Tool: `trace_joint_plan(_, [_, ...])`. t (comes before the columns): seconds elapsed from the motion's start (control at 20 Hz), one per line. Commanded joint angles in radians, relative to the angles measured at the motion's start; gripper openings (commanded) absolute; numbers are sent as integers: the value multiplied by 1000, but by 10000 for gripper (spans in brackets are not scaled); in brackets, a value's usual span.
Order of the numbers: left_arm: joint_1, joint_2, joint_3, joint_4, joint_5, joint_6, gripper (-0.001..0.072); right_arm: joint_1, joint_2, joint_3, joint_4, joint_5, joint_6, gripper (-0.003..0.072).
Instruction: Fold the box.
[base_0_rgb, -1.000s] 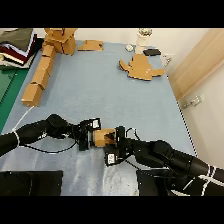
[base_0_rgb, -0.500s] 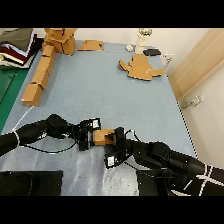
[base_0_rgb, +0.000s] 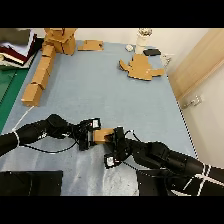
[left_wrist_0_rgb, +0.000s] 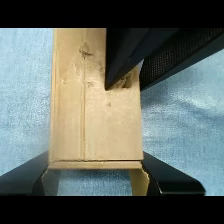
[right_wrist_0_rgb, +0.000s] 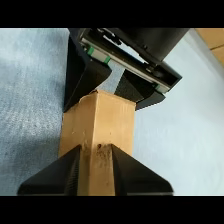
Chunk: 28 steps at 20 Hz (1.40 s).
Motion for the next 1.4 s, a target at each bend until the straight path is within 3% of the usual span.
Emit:
trace_joint_plan(0.0, [0, 0, 0, 0, 0, 0, 459, 1, 1, 1, -12, 8, 0, 224])
trace_joint_plan(0.7, [0, 0, 0, 0, 0, 0, 459, 2, 89, 3, -15, -20, 0, 212])
trace_joint_plan(1.35, [0, 0, 0, 0, 0, 0, 459, 0, 91, 17, -33, -9, 0, 211])
